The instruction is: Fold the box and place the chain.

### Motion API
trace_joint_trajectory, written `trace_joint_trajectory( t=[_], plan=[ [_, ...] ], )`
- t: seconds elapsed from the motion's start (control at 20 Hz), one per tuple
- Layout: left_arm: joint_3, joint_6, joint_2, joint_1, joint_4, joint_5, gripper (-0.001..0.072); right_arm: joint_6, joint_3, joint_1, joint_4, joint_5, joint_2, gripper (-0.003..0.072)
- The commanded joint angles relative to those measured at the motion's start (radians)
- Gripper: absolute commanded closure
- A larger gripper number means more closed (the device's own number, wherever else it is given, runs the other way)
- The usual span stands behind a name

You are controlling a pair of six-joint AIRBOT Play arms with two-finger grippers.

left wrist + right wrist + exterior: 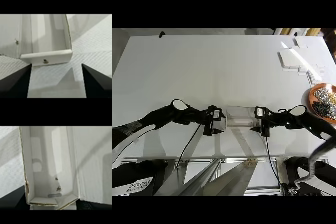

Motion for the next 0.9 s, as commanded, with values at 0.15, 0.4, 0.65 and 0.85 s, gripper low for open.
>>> trace_joint_trajectory(
  t=[0.15, 0.4, 0.65, 0.85],
  plan=[
    [-0.002, 0.044, -0.022, -0.012, -0.067, 0.028, -0.0002, 0.0, 0.0, 0.0, 0.0, 0.0, 0.001, 0.0288],
    [-0.001, 0.02, -0.019, 0.005, -0.053, 0.019, -0.0002, -0.001, 0.0, 0.0, 0.0, 0.0, 0.001, 0.0288],
    [-0.003, -0.022, -0.007, 0.037, 0.0, 0.01, -0.0004, 0.0, 0.0, 0.0, 0.0, 0.0, 0.001, 0.0288],
    [-0.002, 0.086, -0.008, 0.014, -0.084, 0.007, -0.0004, 0.0, 0.0, 0.0, 0.0, 0.0, 0.001, 0.0288]
  ],
)
